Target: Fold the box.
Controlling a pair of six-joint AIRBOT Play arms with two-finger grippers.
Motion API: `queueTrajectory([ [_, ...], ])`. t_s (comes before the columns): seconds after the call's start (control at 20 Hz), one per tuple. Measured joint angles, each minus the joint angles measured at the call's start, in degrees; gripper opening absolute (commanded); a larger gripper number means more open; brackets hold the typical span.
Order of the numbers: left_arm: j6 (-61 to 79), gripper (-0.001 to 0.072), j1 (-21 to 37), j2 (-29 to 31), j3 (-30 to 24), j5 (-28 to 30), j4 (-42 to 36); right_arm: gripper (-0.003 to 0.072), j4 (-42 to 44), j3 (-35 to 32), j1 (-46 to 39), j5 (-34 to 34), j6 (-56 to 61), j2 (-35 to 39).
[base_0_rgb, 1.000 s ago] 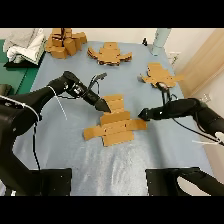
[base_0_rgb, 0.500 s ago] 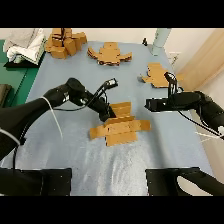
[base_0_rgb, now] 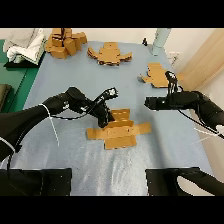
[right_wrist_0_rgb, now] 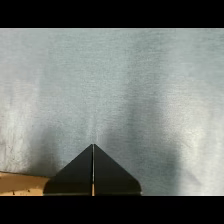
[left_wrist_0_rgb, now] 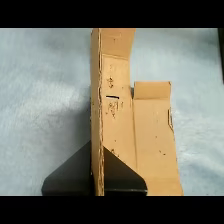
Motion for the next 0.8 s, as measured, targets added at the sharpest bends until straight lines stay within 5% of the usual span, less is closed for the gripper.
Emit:
queueTrajectory([
  [0.8,4.4,0.0011,-0.1,-2.3,1.2,-2.4,-1.2,0.0005,0.2,0.0,0.0,1.1,0.0,0.0],
])
